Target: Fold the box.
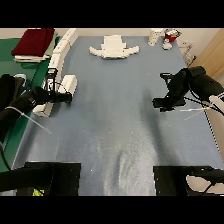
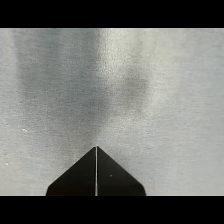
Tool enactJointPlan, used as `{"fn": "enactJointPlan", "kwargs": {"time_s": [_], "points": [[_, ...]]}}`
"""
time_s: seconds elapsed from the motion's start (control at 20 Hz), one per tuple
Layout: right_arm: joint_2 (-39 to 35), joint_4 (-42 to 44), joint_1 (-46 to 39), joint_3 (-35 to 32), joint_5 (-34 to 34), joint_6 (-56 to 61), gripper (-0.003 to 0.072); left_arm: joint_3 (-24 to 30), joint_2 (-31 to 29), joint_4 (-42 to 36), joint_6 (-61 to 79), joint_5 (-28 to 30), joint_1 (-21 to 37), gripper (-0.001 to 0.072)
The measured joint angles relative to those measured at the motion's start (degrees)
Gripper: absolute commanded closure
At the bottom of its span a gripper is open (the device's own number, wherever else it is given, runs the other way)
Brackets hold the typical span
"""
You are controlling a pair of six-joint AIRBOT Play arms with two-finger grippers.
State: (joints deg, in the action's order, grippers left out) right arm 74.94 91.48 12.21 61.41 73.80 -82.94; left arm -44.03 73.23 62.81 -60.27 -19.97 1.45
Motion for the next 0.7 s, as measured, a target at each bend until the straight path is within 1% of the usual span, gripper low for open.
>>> {"fn": "enactJointPlan", "kwargs": {"time_s": [0.15,0.35,0.5,0.7], "points": [[0.0,0.0,0.0,0.0,0.0,0.0,0.068,-5.03,6.08,0.24,-0.63,0.83,0.48,0.0265],[0.0,0.0,0.0,0.0,-0.02,0.0,0.068,-9.57,11.28,0.61,-0.9,2.14,0.68,0.0264],[0.0,0.0,0.0,0.0,-0.02,0.0,0.068,-11.26,13.09,0.61,-0.85,3.48,0.74,0.0264],[0.0,0.0,0.0,0.0,-0.02,0.0,0.068,-11.98,13.86,0.68,0.94,4.2,0.76,0.0264]]}}
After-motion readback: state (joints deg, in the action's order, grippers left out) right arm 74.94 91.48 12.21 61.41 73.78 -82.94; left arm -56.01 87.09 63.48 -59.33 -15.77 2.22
